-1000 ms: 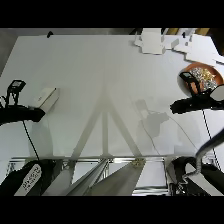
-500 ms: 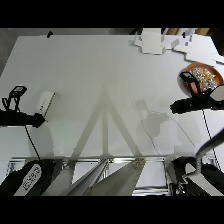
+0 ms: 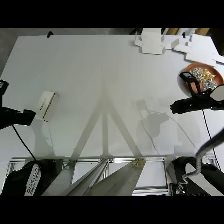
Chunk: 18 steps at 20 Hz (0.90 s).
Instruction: Fold the box and place the chain.
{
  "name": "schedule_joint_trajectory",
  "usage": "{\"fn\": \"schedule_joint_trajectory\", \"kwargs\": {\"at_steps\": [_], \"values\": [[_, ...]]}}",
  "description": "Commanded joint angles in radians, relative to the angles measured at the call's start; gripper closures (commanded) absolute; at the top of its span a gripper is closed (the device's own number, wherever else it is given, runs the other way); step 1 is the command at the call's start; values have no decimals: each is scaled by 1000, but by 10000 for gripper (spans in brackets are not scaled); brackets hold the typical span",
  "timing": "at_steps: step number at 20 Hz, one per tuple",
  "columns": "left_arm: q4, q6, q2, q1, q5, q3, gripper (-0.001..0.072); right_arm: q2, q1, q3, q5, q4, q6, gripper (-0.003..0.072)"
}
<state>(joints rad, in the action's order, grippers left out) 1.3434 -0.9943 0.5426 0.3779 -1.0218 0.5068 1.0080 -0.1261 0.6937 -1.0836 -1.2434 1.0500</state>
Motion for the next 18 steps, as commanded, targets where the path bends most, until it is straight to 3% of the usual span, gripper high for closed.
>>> {"fn": "schedule_joint_trajectory", "kwargs": {"at_steps": [1,18], "values": [[-5,-1,-60,0,0,0,16,0,-1,0,0,0,0,670],[-48,3,-58,0,51,-1,15,0,-1,0,0,0,0,670]]}}
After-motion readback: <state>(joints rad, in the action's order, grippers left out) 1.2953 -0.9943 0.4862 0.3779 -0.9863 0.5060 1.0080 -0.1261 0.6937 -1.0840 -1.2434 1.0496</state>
